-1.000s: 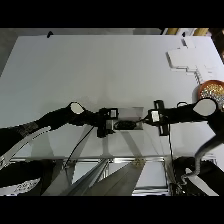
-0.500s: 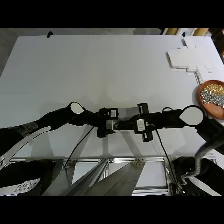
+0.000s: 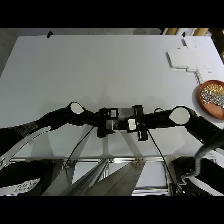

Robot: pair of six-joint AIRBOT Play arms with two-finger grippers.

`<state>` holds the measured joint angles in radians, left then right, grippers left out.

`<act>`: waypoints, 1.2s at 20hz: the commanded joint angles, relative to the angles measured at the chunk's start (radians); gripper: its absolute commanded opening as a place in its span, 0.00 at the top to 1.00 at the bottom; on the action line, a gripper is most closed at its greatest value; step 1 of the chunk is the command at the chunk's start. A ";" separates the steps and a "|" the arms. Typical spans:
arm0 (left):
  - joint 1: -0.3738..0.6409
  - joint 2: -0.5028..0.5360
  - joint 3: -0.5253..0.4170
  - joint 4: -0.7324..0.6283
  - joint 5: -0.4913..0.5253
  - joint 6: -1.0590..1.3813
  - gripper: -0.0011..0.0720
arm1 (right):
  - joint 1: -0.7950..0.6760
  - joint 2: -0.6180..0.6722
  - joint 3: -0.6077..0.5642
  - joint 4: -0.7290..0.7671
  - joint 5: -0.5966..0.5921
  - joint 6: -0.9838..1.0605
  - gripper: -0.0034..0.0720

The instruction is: Fold the box and place the chain.

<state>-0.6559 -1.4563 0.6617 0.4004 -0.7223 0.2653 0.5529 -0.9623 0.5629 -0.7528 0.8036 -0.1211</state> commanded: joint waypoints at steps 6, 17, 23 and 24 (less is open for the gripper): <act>0.000 0.001 0.000 0.000 0.000 0.000 0.53 | 0.002 0.097 0.001 -0.655 0.039 0.424 0.71; 0.000 0.001 0.000 0.000 0.000 0.000 0.53 | -0.095 0.097 0.001 -0.769 0.118 0.379 0.71; 0.000 0.001 0.000 0.000 0.000 0.000 0.53 | -0.378 0.068 0.001 -0.509 0.138 0.107 0.71; 0.000 0.001 0.000 0.000 0.000 0.000 0.53 | -0.397 0.048 0.001 -0.468 0.138 0.068 0.71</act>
<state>-0.6559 -1.4563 0.6617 0.4004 -0.7223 0.2653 0.2497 -0.8867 0.5629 -1.3670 0.9310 0.0856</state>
